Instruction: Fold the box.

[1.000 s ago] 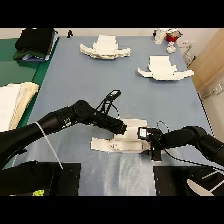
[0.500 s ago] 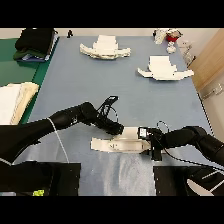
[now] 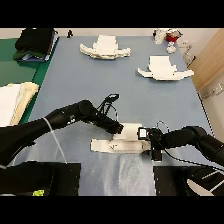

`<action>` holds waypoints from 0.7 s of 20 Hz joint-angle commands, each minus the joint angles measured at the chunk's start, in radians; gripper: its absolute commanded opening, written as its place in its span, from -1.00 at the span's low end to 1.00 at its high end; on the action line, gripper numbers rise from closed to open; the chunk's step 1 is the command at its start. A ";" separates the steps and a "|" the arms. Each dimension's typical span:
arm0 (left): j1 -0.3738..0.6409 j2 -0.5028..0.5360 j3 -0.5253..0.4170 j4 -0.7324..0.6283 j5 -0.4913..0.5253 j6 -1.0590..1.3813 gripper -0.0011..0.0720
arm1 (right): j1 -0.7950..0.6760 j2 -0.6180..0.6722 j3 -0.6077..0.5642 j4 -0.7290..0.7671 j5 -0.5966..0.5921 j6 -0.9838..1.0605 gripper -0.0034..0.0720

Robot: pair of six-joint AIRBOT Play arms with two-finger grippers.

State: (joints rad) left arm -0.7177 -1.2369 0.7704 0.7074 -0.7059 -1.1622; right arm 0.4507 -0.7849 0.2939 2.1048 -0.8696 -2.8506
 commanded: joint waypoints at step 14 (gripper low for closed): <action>-0.192 0.404 -0.054 0.356 -0.180 0.423 -0.40 | 0.000 0.001 0.000 0.001 -0.003 0.004 0.54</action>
State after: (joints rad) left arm -0.8482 -0.8360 0.7380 1.0378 -0.8898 -0.8997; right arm 0.4507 -0.7849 0.2939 2.1048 -0.8711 -2.8468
